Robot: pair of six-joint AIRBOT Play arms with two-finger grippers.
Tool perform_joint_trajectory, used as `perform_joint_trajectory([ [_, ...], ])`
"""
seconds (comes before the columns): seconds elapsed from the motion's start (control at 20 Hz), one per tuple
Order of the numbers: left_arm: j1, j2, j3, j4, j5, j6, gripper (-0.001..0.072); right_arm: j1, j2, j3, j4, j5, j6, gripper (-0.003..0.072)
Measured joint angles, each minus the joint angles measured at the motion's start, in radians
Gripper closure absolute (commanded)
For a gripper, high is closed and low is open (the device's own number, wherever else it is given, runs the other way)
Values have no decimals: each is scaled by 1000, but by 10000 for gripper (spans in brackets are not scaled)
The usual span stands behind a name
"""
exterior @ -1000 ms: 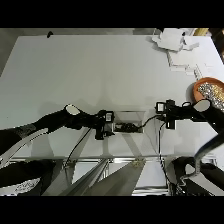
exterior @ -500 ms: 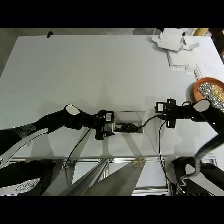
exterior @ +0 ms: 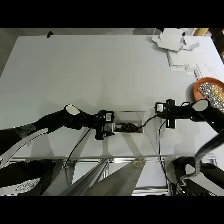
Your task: Fold the box and place the chain.
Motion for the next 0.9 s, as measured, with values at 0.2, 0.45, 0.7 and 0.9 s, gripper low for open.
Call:
perform_joint_trajectory([
  [0.2, 0, 0, 0, 0, 0, 0, 437, 0, 43, -2, -2, 28, 0, 669],
  [0.45, 0, 0, 0, 0, 0, 0, 437, 0, 227, -2, 33, 172, 62, 669],
  [0.7, 0, 0, 0, 0, 0, 0, 437, 0, 385, -2, 191, 371, 87, 669],
  [0.9, 0, 0, 0, 0, 0, 0, 437, 47, 427, -2, 350, 455, 91, 668],
])
